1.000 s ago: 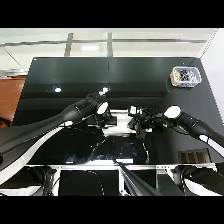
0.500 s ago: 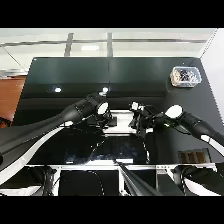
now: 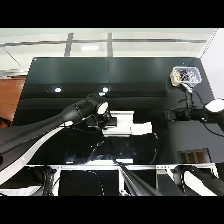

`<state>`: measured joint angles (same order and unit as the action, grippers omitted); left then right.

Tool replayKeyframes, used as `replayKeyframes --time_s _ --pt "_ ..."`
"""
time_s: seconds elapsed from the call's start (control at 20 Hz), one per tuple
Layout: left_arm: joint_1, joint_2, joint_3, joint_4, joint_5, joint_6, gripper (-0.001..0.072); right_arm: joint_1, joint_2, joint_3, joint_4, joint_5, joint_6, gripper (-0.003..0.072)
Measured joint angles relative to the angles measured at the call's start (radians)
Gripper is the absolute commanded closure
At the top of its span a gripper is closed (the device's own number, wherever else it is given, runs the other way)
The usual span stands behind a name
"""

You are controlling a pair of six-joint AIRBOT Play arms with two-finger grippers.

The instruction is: Fold the box and place the chain.

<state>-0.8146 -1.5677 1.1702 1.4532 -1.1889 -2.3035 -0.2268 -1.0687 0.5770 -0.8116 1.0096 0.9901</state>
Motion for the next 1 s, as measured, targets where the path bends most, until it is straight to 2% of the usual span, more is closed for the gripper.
replayKeyframes --time_s 0.2,0.55,0.6,0.65,0.7,1.0 --pt "0.000 0.000 0.000 -0.002 0.000 0.000 0.0682 -0.026 -0.077 -0.063 0.097 0.081 0.029 0.0671" --pt "0.000 0.000 0.000 -0.003 0.001 0.000 0.0682 0.178 -0.210 -0.080 0.235 0.090 -0.077 0.0670" --pt "0.000 0.000 0.000 -0.003 0.001 0.000 0.0682 0.195 -0.216 -0.073 0.260 0.095 -0.098 0.0646" --pt "0.000 0.000 0.000 -0.003 0.001 0.000 0.0682 0.208 -0.221 -0.062 0.274 0.103 -0.115 0.0392" --pt "0.000 0.000 0.000 -0.003 0.001 0.000 0.0682 0.217 -0.225 -0.048 0.285 0.119 -0.128 0.0195" --pt "0.000 0.000 0.000 -0.003 0.001 0.000 0.0682 0.239 -0.231 0.045 0.338 0.255 -0.159 0.0196"
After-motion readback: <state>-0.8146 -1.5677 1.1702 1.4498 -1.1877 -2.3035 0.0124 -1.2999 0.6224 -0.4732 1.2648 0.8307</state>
